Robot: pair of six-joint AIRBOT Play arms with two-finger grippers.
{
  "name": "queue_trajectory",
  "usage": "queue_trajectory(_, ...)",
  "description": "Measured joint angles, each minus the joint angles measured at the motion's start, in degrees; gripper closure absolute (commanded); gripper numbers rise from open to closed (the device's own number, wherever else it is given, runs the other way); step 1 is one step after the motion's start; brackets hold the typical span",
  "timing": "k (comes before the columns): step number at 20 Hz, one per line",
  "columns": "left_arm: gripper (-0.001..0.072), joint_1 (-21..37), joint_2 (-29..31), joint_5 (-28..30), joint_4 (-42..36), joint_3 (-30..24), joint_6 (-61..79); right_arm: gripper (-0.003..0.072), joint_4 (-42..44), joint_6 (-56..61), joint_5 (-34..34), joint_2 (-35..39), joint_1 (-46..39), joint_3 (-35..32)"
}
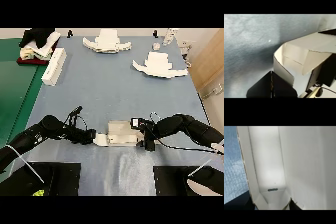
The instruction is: Fold the box.
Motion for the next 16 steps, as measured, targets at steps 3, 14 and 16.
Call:
queue_trajectory(3,0.0694,-0.4,1.1,-1.5,-1.1,1.1,0.4,0.0240,0.0,0.0,0.0,0.0,0.0,0.0)
queue_trajectory(14,0.0298,-0.6,2.1,-3.1,-3.6,2.3,0.7,0.0240,0.0,0.0,0.0,0.0,0.0,0.0)
queue_trajectory(16,0.0298,-1.2,2.0,-1.7,-5.7,2.3,0.9,0.0240,0.0,0.0,0.0,0.0,0.0,0.0)
